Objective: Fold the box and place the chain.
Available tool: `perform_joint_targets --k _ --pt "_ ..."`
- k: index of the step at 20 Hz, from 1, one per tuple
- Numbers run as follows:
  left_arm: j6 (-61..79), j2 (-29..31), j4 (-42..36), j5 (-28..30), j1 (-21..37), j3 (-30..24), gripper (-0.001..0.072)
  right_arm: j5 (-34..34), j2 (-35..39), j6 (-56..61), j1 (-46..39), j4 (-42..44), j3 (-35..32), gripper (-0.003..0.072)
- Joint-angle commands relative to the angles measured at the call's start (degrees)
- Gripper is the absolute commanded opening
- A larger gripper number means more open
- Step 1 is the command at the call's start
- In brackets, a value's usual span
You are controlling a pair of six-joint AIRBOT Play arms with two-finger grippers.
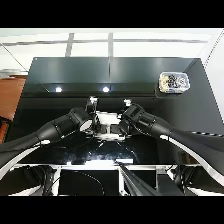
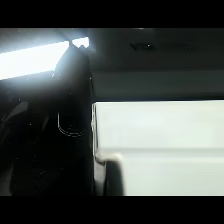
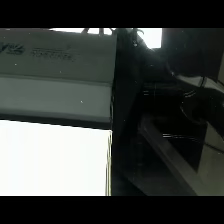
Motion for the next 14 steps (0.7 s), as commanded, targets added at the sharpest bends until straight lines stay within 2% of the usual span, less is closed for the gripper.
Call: perform_joint_targets --k 1,2,3,10,14 --pt "0.2 0.0 0.3 -0.2 0.0 0.0 0.0028 -0.3 0.0 -0.2 0.0 -0.2 0.1 0.0032" --pt "0.2 0.0 0.3 -0.2 0.0 0.0 0.0028 -0.4 0.1 -0.2 0.0 -0.2 0.1 0.0102" --pt "0.2 0.0 0.3 -0.2 0.0 0.0 0.0028 -0.8 0.2 -0.2 -0.1 -0.3 0.1 0.0316" --pt "0.2 0.0 0.3 -0.2 0.0 0.0 0.0028 -2.7 4.1 -3.3 -2.5 -0.2 0.5 0.0327" --pt "0.2 0.0 0.3 -0.1 0.0 0.0 0.0028 -4.2 9.6 -8.9 -3.5 -0.7 2.4 0.0326"
